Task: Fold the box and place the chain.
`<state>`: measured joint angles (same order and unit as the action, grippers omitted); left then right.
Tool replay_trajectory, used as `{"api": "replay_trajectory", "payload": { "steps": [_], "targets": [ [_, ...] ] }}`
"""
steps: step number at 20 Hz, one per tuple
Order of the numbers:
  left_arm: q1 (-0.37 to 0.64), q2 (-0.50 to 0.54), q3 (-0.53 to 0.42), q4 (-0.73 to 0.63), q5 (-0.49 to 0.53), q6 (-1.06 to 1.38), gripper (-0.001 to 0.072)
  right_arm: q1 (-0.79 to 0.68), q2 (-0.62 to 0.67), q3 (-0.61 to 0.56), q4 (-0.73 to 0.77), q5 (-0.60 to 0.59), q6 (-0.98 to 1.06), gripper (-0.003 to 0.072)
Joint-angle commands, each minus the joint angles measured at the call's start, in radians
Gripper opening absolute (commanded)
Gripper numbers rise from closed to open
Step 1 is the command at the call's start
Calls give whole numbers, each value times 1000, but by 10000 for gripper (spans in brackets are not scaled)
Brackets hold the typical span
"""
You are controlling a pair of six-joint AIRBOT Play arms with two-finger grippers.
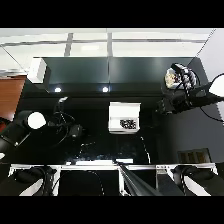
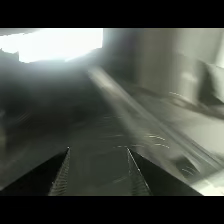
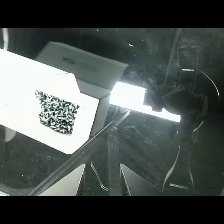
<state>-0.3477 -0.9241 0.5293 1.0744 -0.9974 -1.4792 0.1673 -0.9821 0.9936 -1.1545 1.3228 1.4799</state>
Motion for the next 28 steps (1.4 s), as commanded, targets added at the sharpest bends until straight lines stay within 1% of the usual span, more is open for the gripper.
{"api": "replay_trajectory", "payload": {
  "steps": [1,2,6,7,9,11,14,15,16,17,19,21,28],
  "targets": [
    [19,0,-93,-470,131,985,580,0,1,0,1,2,8,265],
    [-5,-8,-93,-470,160,1101,714,0,1,0,1,2,8,265],
    [-119,-35,-92,-473,341,1601,716,0,1,0,1,2,17,265],
    [-137,-51,-78,-471,344,1704,716,0,1,0,2,2,26,265],
    [-135,-126,-25,-491,311,1716,716,0,1,0,2,7,53,265],
    [-119,-232,31,-505,309,1723,716,5,1,0,1,6,54,265],
    [-107,-373,98,-610,308,1757,716,20,1,0,2,5,55,265],
    [-108,-405,117,-631,300,1784,717,27,1,0,2,5,55,265],
    [-112,-430,140,-630,271,1795,717,33,1,0,1,3,55,265],
    [-111,-443,155,-614,252,1798,716,40,1,0,2,-1,55,265],
    [-111,-457,174,-610,247,1793,716,51,1,0,1,-9,55,265],
    [-113,-468,188,-584,204,1794,716,53,1,0,6,-17,55,265],
    [-144,-471,191,-575,200,1794,716,53,1,0,5,-34,54,265]
  ]
}}
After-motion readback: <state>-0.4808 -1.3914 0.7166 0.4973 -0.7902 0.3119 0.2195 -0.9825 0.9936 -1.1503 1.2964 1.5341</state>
